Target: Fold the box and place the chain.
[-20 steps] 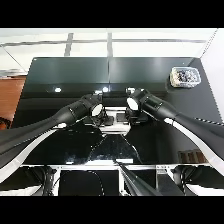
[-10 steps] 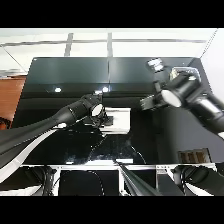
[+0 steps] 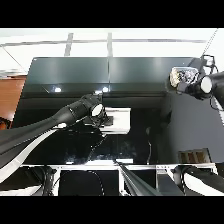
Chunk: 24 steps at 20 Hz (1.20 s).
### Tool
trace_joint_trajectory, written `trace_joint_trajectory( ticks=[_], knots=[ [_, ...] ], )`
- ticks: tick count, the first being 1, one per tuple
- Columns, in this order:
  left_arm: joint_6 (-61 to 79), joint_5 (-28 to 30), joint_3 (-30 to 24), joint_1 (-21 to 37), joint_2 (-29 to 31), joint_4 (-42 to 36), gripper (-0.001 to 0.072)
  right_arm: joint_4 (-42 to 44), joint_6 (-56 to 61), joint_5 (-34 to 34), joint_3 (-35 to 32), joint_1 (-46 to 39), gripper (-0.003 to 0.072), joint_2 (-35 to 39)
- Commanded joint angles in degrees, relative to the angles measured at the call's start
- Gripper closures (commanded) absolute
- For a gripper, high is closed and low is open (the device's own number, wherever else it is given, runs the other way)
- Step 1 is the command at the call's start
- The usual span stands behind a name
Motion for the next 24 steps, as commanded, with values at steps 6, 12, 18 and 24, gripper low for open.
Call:
trace_joint_trajectory(
  ticks=[6,12,18,24],
  knots=[
    [0.0,-0.1,0.0,0.0,0.0,0.0,0.0684,16.0,17.7,9.4,39.8,-8.4,0.0004,-29.2],
    [0.0,-0.1,0.0,0.0,0.0,0.0,0.0684,27.3,22.4,9.1,42.8,-11.6,0.0145,-36.7],
    [0.0,-0.1,0.0,0.0,0.0,0.0,0.0684,27.7,22.3,8.1,42.8,-11.7,0.0145,-39.4],
    [0.0,-0.1,0.0,0.0,0.0,0.0,0.0684,26.6,20.6,8.0,42.8,-11.7,0.0147,-41.7]
  ],
)
